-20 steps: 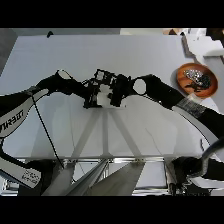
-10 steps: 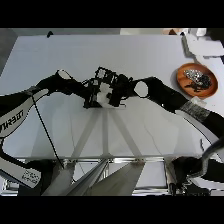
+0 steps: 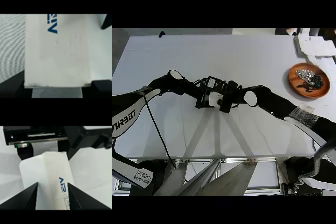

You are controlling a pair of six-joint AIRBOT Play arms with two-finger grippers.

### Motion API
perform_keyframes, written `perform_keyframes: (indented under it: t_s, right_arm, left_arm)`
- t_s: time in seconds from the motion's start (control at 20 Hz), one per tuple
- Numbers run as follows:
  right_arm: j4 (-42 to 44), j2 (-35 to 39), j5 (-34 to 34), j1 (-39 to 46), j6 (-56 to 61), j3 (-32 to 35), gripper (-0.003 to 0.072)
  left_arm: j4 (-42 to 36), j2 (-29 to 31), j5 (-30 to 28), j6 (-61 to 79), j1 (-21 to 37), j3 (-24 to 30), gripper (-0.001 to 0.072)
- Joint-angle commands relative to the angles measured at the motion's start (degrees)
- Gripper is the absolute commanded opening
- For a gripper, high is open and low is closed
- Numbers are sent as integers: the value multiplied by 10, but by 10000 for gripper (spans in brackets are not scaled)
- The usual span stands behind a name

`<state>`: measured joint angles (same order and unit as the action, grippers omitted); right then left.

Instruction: Fold the box and place the chain.

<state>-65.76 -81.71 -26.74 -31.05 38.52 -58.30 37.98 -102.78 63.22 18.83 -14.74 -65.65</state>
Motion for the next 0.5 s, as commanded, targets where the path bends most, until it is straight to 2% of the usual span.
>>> perform_keyframes:
  t_s: [0.0, 0.25, 0.45]
  right_arm:
    - [-27, 0, 23, -3, 0, 6, 413]
    - [-94, 0, 72, -3, 41, 6, 410]
    - [-109, 0, 72, -3, 46, 6, 400]
  left_arm:
    - [0, 0, 0, 0, 0, 0, 275]
    - [0, 0, 0, 0, 0, 0, 275]
    - [0, 0, 0, 0, 0, 0, 275]
